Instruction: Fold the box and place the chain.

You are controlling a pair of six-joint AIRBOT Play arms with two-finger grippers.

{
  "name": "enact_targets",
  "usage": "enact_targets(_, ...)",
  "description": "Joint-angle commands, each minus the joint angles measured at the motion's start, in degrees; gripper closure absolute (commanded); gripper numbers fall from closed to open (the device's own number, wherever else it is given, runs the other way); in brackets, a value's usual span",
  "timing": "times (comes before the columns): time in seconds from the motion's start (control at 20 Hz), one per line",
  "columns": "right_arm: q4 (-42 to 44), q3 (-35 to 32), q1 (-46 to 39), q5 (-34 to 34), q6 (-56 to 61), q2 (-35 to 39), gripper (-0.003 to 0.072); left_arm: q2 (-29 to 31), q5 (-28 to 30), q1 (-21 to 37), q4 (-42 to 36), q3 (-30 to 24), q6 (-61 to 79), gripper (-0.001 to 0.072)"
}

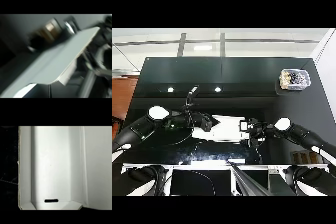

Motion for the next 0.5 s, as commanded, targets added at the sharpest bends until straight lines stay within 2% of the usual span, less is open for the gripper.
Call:
enact_targets(0.0, 0.09, -0.02, -0.02, 0.04, 0.02, -0.04, 0.0153, -1.14, 8.20, -0.81, 0.04, -0.33, 1.01, 0.0683)
enact_targets(0.2, 0.09, -0.02, -0.02, 0.04, 0.00, -0.04, 0.0152, -5.35, 8.74, -1.57, -0.09, -0.33, 1.20, 0.0683)
enact_targets(0.35, 0.09, -0.02, -0.02, 0.04, 0.00, -0.04, 0.0153, -6.93, 11.28, -2.86, 0.00, -0.33, 3.61, 0.0683)
enact_targets(0.45, 0.09, -0.02, -0.02, 0.04, 0.00, -0.04, 0.0152, -7.85, 10.95, -2.97, 0.02, -0.33, 3.58, 0.0683)
